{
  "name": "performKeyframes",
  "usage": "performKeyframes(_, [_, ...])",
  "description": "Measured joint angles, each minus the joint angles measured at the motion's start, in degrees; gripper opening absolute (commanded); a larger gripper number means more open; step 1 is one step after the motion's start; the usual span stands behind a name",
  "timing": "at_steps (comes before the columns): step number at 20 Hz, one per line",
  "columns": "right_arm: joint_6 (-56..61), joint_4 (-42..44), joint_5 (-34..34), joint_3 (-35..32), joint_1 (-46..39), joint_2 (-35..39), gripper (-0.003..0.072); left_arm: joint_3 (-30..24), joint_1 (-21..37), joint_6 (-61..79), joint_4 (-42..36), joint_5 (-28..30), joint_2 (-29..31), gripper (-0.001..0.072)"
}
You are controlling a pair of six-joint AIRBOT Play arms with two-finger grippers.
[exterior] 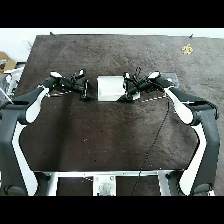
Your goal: Fold the box and place the chain.
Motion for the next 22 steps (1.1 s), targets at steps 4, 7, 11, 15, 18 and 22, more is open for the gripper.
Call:
performKeyframes(4, [0.0,0.0,0.0,0.0,0.0,0.0,0.0318,-0.1,0.0,-0.5,-1.4,0.7,-0.6,0.0704])
performKeyframes(7, [0.0,0.0,0.0,0.0,0.0,0.0,0.0318,-0.2,-0.7,-0.2,-2.8,1.2,-1.3,0.072])
performKeyframes(11, [0.0,0.0,0.0,0.0,0.0,0.0,0.0318,-0.2,-1.3,0.8,-4.2,1.6,-1.6,0.072])
performKeyframes(15, [0.0,0.0,0.0,0.0,0.0,0.0,0.0318,-0.3,-1.7,1.1,-4.9,2.9,-1.7,0.072])
performKeyframes(18, [0.1,0.0,0.0,0.0,0.0,0.0,0.0318,-0.8,-2.0,1.7,-5.2,4.9,-2.0,0.072])
performKeyframes(22, [0.0,0.0,0.0,0.0,0.0,0.0,0.0318,-1.3,-2.7,4.0,-5.6,6.4,-2.2,0.072])
